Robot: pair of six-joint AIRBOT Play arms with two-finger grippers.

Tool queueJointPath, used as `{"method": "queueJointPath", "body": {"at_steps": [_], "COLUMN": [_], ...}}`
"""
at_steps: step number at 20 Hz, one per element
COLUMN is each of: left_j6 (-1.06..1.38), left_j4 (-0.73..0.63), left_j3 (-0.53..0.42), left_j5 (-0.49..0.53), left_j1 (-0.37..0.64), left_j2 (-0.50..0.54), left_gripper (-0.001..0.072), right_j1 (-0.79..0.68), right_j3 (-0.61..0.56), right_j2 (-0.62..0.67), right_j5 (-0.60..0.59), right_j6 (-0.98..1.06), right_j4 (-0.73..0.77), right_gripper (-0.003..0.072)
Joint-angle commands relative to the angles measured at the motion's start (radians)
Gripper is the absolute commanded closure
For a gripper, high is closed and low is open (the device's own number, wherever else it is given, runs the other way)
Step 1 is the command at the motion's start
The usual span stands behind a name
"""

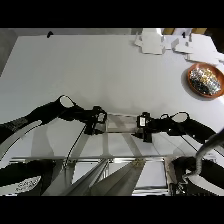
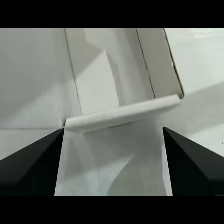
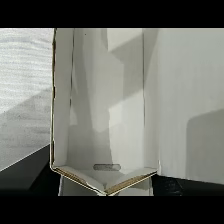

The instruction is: Fold the box and place the chain.

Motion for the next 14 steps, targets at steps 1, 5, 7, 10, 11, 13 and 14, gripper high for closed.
{"method": "queueJointPath", "body": {"at_steps": [1,5,7,10,11,13,14], "left_j6": [-0.002,-0.026,-0.032,-0.071,-0.072,-0.070,-0.068], "left_j4": [-0.028,-0.042,-0.042,-0.068,-0.087,-0.118,-0.129], "left_j3": [-0.001,-0.001,-0.001,-0.002,-0.002,-0.007,-0.011], "left_j5": [-0.009,-0.037,-0.059,-0.055,-0.044,-0.023,-0.010], "left_j1": [-0.008,-0.013,-0.013,-0.013,-0.015,-0.022,-0.026], "left_j2": [-0.001,-0.001,-0.001,-0.001,-0.001,-0.010,-0.021], "left_gripper": [0.0001,-0.0003,-0.0003,-0.0003,-0.0003,-0.0003,-0.0003], "right_j1": [0.000,0.000,0.000,0.000,0.000,0.000,0.000], "right_j3": [0.000,0.000,0.000,0.000,0.000,0.000,0.000], "right_j2": [0.001,0.001,0.001,0.001,0.001,0.001,0.001], "right_j5": [0.000,0.000,0.000,0.000,0.000,0.000,0.000], "right_j6": [0.000,0.000,0.000,0.000,0.000,0.000,0.000], "right_j4": [0.000,0.000,0.000,0.000,0.000,0.000,0.000], "right_gripper": [0.0276,0.0276,0.0276,0.0276,0.0276,0.0276,0.0276]}}
